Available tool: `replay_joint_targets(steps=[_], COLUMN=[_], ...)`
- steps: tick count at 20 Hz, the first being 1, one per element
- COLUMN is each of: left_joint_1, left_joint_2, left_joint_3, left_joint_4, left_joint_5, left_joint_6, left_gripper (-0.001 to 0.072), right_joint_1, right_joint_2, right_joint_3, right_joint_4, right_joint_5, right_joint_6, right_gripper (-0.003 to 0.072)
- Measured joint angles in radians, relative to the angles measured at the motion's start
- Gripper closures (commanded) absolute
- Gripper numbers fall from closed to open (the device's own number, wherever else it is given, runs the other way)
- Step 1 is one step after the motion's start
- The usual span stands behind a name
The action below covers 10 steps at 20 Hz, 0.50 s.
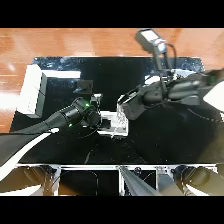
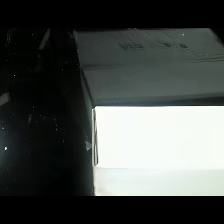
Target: Fold the box and place the chain.
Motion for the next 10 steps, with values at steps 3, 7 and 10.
replay_joint_targets(steps=[3,7,10], left_joint_1=[0.0,0.0,0.0], left_joint_2=[0.0,0.0,0.0], left_joint_3=[0.0,0.0,0.0], left_joint_4=[0.0,0.0,0.0], left_joint_5=[0.002,0.008,0.01], left_joint_6=[0.0,0.0,0.0], left_gripper=[0.0688,0.0688,0.0688], right_joint_1=[0.007,0.001,-0.009], right_joint_2=[-0.051,-0.079,-0.086], right_joint_3=[-0.002,-0.003,-0.003], right_joint_4=[0.019,0.024,0.022], right_joint_5=[-0.041,-0.07,-0.055], right_joint_6=[-0.023,-0.048,-0.056], right_gripper=[0.0655,0.0655,0.0655])
